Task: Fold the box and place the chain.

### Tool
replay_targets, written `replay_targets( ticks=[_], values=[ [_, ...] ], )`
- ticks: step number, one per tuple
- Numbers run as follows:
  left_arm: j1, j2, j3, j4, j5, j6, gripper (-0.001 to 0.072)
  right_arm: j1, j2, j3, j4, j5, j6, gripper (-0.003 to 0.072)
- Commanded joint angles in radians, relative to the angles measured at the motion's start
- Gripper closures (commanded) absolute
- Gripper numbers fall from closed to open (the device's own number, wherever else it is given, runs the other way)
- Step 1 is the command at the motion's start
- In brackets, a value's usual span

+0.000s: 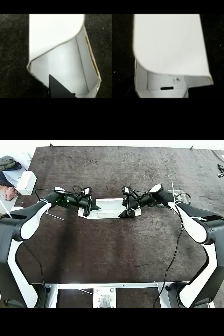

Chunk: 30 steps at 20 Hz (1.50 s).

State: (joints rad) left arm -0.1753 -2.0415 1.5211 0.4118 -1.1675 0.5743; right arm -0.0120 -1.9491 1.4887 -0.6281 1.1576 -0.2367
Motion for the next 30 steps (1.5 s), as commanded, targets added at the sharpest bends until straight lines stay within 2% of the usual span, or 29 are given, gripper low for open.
replay_targets(
  ticks=[1, 28, 29, 30],
  values=[
    [0.0, 0.0, 0.001, 0.0, 0.0, 0.0, 0.0696, 0.001, -0.003, 0.003, 0.003, -0.014, -0.008, 0.0101],
    [0.0, 0.0, 0.001, 0.0, 0.0, 0.0, 0.0696, 0.025, -0.023, 0.0, -0.027, -0.074, -0.055, 0.0103],
    [0.0, 0.0, 0.001, 0.0, 0.0, 0.0, 0.0696, 0.025, -0.025, 0.0, -0.026, -0.074, -0.055, 0.0142],
    [0.0, 0.0, 0.001, 0.0, 0.0, 0.0, 0.0696, 0.025, -0.025, 0.0, -0.027, -0.074, -0.055, 0.0259]
  ],
)
